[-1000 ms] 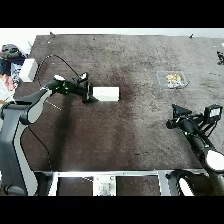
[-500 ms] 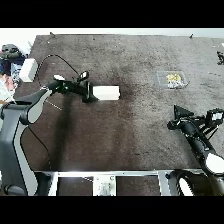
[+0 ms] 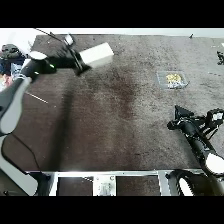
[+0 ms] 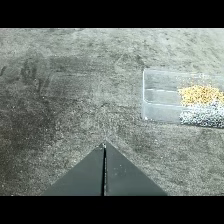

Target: Fold the box and place the chain.

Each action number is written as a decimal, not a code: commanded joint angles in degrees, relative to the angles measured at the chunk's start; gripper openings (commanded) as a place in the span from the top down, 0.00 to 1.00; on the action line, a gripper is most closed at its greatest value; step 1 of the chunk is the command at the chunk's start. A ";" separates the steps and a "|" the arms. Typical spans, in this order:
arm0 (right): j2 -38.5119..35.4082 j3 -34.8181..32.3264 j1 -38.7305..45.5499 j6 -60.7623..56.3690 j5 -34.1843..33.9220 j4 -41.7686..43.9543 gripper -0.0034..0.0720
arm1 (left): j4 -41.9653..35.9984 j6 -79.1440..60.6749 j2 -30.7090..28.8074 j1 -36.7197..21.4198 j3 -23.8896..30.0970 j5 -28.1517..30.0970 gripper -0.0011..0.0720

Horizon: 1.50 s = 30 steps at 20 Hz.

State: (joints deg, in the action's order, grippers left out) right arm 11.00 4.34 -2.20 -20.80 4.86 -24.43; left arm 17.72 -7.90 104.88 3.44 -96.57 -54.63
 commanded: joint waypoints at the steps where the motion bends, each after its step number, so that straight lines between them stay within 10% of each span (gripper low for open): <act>1: -0.02 -0.02 0.00 -0.02 0.00 0.00 0.94 | 0.42 11.82 -9.16 -5.75 0.33 6.93 0.98; 5: -0.02 -0.02 0.00 -0.02 0.00 0.00 0.94 | 4.81 20.96 -21.51 -15.39 7.85 12.20 0.98; 14: -0.02 -0.02 0.00 -0.02 0.00 0.00 0.94 | 12.90 25.64 -45.18 -41.48 42.95 15.10 0.98; 22: -0.02 -0.02 0.00 -0.02 0.00 0.00 0.94 | 21.51 25.44 -45.13 -47.36 59.74 19.15 0.98; 30: -0.02 -0.02 0.00 -0.02 0.00 0.00 0.94 | 25.11 24.39 -31.17 -47.36 54.31 14.69 0.98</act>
